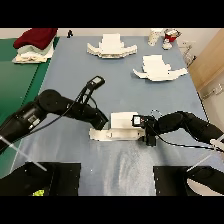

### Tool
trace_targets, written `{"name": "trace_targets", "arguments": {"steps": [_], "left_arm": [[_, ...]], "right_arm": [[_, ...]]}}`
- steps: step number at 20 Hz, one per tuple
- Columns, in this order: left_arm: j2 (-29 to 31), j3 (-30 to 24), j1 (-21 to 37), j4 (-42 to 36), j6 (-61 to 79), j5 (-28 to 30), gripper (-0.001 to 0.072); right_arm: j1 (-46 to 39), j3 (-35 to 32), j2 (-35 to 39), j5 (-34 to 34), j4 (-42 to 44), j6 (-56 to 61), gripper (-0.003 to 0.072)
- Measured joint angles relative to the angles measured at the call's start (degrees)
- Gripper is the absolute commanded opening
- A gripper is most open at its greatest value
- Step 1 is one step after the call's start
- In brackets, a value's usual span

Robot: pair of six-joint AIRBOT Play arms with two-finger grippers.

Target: Fold the box.

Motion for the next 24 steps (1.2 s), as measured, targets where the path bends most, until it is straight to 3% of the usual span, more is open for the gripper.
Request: {"name": "trace_targets", "arguments": {"steps": [3,4,5,6,13,21,22,23,24], "left_arm": [[4.5,-3.0,-5.5,6.2,1.0,-0.5,0.0017],[5.2,-3.7,-7.1,8.1,1.8,-0.5,0.0071],[5.8,-4.4,-8.7,10.1,3.2,-0.5,0.0475],[6.1,-5.1,-9.7,11.4,4.8,-0.5,0.0694],[3.8,-11.3,-9.4,15.3,18.3,7.1,0.0693],[-6.6,-12.6,-8.6,8.5,33.7,17.9,0.0692],[-7.3,-12.6,-8.6,7.1,35.2,18.7,0.0618],[-8.0,-12.6,-8.6,5.6,36.9,19.5,0.0457],[-8.5,-12.7,-8.6,4.2,38.5,20.0,0.0341]], "right_arm": [[0.0,0.0,0.0,0.0,0.0,0.0,0.0491],[0.0,0.0,0.0,0.0,0.0,0.0,0.049],[0.0,0.0,0.0,0.0,0.0,0.0,0.049],[0.0,0.0,0.0,0.0,0.0,0.0,0.0491],[0.0,0.0,0.0,0.0,0.0,0.0,0.0491],[0.0,0.0,0.0,0.0,0.0,0.0,0.049],[0.0,0.0,0.0,0.0,0.0,0.0,0.049],[0.0,0.0,0.0,0.0,0.0,0.0,0.0491],[0.0,0.0,0.0,0.0,0.0,0.0,0.0491]]}}
